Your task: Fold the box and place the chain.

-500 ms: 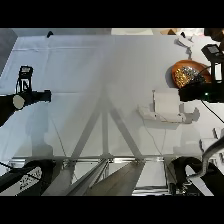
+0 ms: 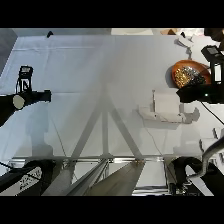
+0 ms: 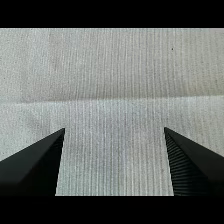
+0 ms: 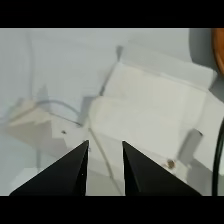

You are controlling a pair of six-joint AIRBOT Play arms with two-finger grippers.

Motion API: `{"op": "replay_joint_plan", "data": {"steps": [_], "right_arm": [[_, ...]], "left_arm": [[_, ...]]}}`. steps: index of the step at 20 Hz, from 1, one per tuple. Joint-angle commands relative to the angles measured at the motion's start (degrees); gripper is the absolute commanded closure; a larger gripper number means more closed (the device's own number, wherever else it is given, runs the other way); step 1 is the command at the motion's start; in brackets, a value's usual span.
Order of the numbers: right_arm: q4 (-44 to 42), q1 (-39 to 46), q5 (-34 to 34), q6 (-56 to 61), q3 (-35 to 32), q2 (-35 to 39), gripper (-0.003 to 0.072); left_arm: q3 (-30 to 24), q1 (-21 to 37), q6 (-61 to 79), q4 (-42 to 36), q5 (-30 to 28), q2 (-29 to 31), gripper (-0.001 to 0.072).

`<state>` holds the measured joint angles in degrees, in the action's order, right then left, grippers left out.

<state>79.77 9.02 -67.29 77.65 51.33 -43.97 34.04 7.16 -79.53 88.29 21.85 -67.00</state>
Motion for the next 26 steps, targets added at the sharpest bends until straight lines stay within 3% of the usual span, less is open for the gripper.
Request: {"op": "replay_joint_plan", "data": {"steps": [1, 3, 6, 9, 13, 16, 21, 26], "right_arm": [[13.35, 0.04, -4.37, 7.13, 0.04, 0.02, 0.0438], [23.23, 0.04, -6.80, 9.51, 0.04, -0.26, 0.0346], [30.01, 0.04, -12.44, 9.49, 0.04, -4.61, 0.0348], [31.50, 0.04, -17.90, 9.51, 0.20, -13.31, 0.0347], [31.41, 0.61, -18.62, 10.67, 1.44, -23.58, 0.0346], [30.99, 5.57, -18.95, 13.49, 2.69, -27.69, 0.0345], [20.17, 16.50, -17.64, 10.82, 3.19, -29.46, 0.0345], [17.84, 18.08, -13.46, 7.58, 3.34, -29.51, 0.0346]], "left_arm": [[-0.02, -0.04, 0.02, 0.02, 0.00, 0.04, 0.0011], [-0.02, -0.02, 0.02, 0.02, 0.00, 0.04, 0.0011], [-0.02, -0.04, 0.02, 0.02, 0.00, 0.04, 0.0011], [-0.02, -0.04, 0.02, 0.02, 0.00, 0.04, 0.0011], [-0.02, -0.02, 0.02, 0.02, 0.00, 0.04, 0.0011], [-0.02, -0.02, 0.02, 0.00, 0.00, 0.04, 0.0011], [-0.02, -0.02, 0.02, 0.02, 0.00, 0.04, 0.0011], [-0.02, -0.02, 0.02, 0.02, 0.00, 0.04, 0.0011]]}}
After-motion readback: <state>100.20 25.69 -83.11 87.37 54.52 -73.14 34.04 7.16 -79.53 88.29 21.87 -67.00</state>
